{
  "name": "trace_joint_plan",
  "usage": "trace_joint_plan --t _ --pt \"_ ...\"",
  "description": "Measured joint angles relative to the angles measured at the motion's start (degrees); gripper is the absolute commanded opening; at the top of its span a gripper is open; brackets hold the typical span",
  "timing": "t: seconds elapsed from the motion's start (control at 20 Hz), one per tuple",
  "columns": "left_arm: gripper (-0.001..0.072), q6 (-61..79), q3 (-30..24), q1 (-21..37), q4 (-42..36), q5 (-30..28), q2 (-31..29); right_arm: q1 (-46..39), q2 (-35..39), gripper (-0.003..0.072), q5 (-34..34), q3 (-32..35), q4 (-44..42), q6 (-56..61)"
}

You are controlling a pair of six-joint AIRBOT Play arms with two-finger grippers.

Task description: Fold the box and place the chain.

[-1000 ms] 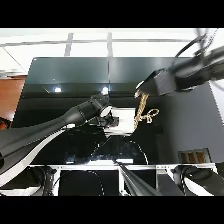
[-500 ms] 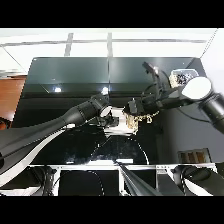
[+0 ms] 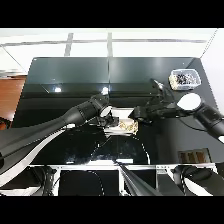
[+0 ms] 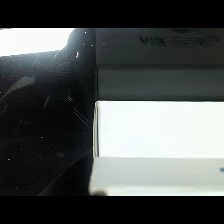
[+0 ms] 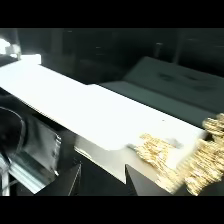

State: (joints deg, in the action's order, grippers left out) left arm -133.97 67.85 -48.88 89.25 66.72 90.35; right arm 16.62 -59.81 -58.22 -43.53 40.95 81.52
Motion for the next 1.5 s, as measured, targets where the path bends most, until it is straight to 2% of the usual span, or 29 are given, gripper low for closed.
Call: trace_joint_plan --t 0.2,0.25,0.3,0.5,0.6,0.7,0.9,1.05,1.45,1.5 --pt "0.0025 0.0 0.0 0.0 0.0 0.0 0.0 -9.3 5.7 0.0314 -6.0 1.4 6.2 -7.1" --pt "0.0025 0.0 0.0 0.0 0.0 0.1 0.0 -10.5 6.7 0.0499 -6.4 2.6 8.5 -9.4" --pt "0.0025 0.0 0.0 0.0 0.0 0.1 0.0 -11.3 7.3 0.0719 -5.6 4.2 10.7 -11.7" --pt "0.0025 0.0 0.0 0.0 0.0 0.2 0.0 -11.6 7.6 0.0716 7.4 12.1 15.5 -24.3" --pt "0.0025 0.0 0.0 0.0 0.0 0.3 0.0 -9.2 6.3 0.0715 14.4 14.1 16.4 -33.9" --pt "0.0025 -0.1 0.0 0.0 0.0 0.3 0.0 -6.9 3.5 0.0715 18.5 13.6 14.7 -46.2" --pt "0.0025 0.0 0.0 0.0 0.0 0.4 0.0 -5.1 -5.4 0.0715 17.4 9.0 6.4 -73.4" --pt "0.0025 0.0 0.0 0.0 0.0 0.3 0.0 -4.8 -11.3 0.0715 16.0 5.9 3.3 -85.0" --pt "0.0025 0.0 0.0 0.0 0.0 0.1 0.0 -6.4 -16.0 0.0712 12.6 3.4 4.2 -93.1" --pt "0.0025 0.0 0.0 0.0 0.0 0.1 0.0 -6.5 -16.1 0.0589 12.4 3.3 4.3 -93.1"
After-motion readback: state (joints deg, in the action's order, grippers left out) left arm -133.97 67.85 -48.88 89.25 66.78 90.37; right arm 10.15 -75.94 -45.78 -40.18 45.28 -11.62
